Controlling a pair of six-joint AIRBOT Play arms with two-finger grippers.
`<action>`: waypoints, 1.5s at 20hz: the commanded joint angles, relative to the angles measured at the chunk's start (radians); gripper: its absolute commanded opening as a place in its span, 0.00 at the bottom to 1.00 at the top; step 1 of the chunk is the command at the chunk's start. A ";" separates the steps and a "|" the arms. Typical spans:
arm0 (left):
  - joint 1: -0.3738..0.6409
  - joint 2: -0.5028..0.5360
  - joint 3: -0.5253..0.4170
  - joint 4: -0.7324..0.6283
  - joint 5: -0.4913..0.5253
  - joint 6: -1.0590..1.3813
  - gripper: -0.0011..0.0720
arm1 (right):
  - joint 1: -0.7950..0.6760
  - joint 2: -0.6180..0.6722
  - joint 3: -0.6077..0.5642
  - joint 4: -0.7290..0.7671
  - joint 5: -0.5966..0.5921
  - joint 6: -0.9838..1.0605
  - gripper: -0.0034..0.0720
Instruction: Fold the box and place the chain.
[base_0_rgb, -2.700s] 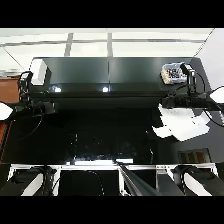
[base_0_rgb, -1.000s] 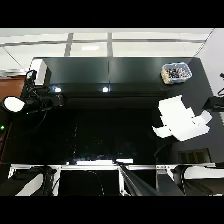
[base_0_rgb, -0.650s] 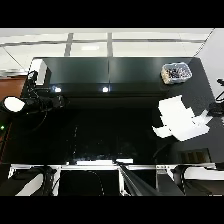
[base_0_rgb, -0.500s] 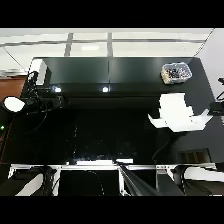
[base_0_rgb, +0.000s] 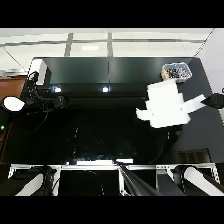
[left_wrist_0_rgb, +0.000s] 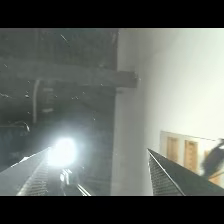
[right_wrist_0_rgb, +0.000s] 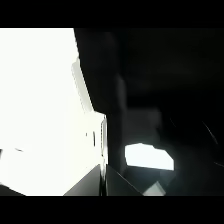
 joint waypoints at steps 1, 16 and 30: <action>-0.017 -0.001 0.000 -0.060 -0.029 0.033 0.98 | 0.018 0.189 -0.245 0.372 -0.053 -0.094 0.06; -0.191 -0.457 0.263 -0.445 -0.366 0.296 0.97 | 0.649 0.246 -0.687 0.631 -0.637 -0.104 0.06; -0.285 -0.856 0.626 -0.417 -0.712 0.399 0.77 | 0.649 0.246 -0.687 0.630 -0.620 -0.104 0.07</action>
